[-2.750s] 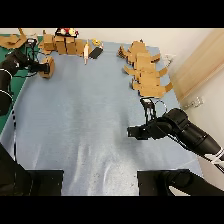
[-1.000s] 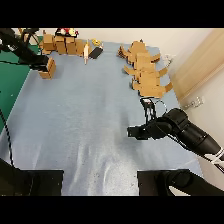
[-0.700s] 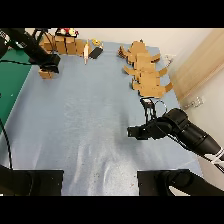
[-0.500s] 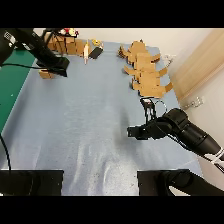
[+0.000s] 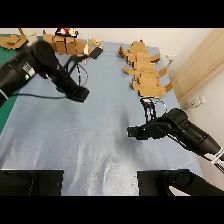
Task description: Fold the box.
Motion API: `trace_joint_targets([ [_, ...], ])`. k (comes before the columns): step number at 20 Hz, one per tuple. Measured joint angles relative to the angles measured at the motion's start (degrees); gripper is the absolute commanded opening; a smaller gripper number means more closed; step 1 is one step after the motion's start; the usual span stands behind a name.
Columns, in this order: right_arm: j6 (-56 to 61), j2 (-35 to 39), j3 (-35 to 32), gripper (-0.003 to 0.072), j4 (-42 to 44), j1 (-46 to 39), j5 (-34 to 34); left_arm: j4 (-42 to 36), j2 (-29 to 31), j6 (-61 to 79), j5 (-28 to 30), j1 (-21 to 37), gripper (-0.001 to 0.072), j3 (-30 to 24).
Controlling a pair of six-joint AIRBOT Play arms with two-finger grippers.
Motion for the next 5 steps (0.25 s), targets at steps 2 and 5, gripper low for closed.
trace_joint_targets([
  [2,0.00,0.02,0.00,0.0001,0.00,0.00,-0.02,-0.02,1.18,-0.33,2.73,-0.87,0.0011,-3.89],
  [5,0.00,0.00,0.00,0.0001,0.00,-0.02,-0.02,-0.13,1.97,-1.14,5.22,-1.66,0.0012,-7.32],
])
